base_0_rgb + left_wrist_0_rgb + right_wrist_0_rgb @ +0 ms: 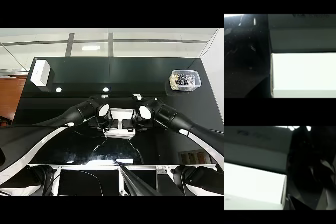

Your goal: Fold the box and place the chain.

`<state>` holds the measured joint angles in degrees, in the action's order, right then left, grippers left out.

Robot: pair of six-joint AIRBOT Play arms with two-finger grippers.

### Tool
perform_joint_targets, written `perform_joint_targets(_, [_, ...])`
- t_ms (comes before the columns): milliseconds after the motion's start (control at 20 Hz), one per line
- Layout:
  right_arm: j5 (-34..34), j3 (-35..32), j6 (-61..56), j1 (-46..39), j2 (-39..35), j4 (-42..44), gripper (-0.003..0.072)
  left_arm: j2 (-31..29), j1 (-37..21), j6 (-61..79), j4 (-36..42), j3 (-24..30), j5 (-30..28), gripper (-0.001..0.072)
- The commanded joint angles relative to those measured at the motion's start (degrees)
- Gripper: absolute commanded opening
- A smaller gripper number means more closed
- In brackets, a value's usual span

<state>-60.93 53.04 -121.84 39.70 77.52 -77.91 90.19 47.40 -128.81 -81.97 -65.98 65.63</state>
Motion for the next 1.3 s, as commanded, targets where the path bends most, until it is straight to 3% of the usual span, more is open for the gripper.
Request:
perform_joint_targets(0, [-1.44,1.01,-4.52,0.76,0.96,-2.34,0.0357,0.00,-0.02,0.02,-0.02,-0.02,0.24,0.0030])
perform_joint_targets(300, [-1.42,1.01,-5.20,0.76,2.99,-1.44,0.0356,0.00,-0.02,0.02,-0.02,-0.02,0.24,0.0030])
perform_joint_targets(400, [-1.03,1.01,-5.16,0.76,3.39,-1.57,0.0271,0.00,-0.02,0.02,-0.04,-0.02,0.24,0.0030])
perform_joint_targets(450, [-0.63,1.03,-5.03,0.76,3.37,-1.62,0.0190,0.00,-0.02,0.02,-0.04,-0.02,0.24,0.0030])
perform_joint_targets(500, [-0.26,1.03,-5.03,0.76,3.37,-1.64,0.0167,0.00,-0.02,0.02,-0.02,-0.02,0.22,0.0030])
perform_joint_targets(550, [0.04,1.03,-5.03,0.76,3.37,-1.62,0.0054,0.00,-0.02,0.02,-0.02,-0.02,0.20,0.0030])
perform_joint_targets(650, [0.15,1.03,-5.05,0.79,3.39,-1.64,0.0007,0.00,-0.02,0.02,-0.02,-0.02,0.24,0.0030])
perform_joint_targets(950, [0.61,1.03,-5.03,0.79,3.37,-1.66,0.0012,0.00,-0.04,0.02,-0.02,-0.02,0.20,0.0030])
perform_joint_targets(1000, [0.59,1.03,-5.03,0.79,3.37,-1.64,0.0078,0.00,-0.04,0.02,-0.02,-0.02,0.15,0.0030])
perform_joint_targets(1050, [0.59,1.03,-5.05,0.79,3.37,-1.60,0.0200,0.00,-0.04,0.02,-0.02,-0.02,0.15,0.0030])
perform_joint_targets(1100, [0.59,1.03,-5.03,0.79,3.37,-1.62,0.0211,0.00,-0.04,0.02,-0.02,-0.02,0.15,0.0030])
perform_joint_targets(1150, [0.61,1.03,-5.03,0.79,3.37,-1.64,0.0167,0.00,-0.04,0.02,-0.02,-0.02,0.11,0.0030])
perform_joint_targets(1200, [0.70,1.03,-4.98,0.81,3.37,-1.64,0.0019,0.00,-0.04,0.02,-0.02,-0.02,0.11,0.0030])
perform_joint_targets(1250, [0.87,1.03,-4.57,0.83,3.37,-1.64,0.0008,0.00,-0.04,0.02,-0.02,-0.02,0.11,0.0030])
